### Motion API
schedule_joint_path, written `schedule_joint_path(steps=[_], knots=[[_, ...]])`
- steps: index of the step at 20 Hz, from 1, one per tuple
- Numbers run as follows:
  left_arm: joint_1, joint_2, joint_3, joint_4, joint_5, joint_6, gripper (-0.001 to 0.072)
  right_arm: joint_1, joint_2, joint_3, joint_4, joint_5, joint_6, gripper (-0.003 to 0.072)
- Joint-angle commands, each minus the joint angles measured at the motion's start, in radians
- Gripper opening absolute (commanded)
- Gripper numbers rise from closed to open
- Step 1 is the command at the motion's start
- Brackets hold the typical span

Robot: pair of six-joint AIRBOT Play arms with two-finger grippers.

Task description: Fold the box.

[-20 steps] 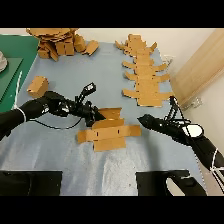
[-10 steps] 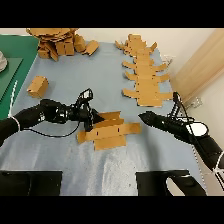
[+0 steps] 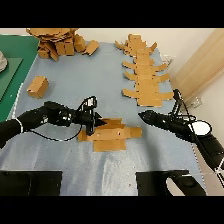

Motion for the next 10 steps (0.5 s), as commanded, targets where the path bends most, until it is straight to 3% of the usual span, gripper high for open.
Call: schedule_joint_path(steps=[1, 10], knots=[[-0.01, -0.003, 0.0, 0.0, 0.05, 0.032, 0.0013, 0.001, 0.001, 0.001, -0.001, 0.027, -0.002, 0.0012], [-0.011, -0.039, 0.0, 0.005, 0.056, 0.029, 0.0013, 0.001, 0.001, 0.001, -0.021, 0.031, -0.002, 0.0012]])
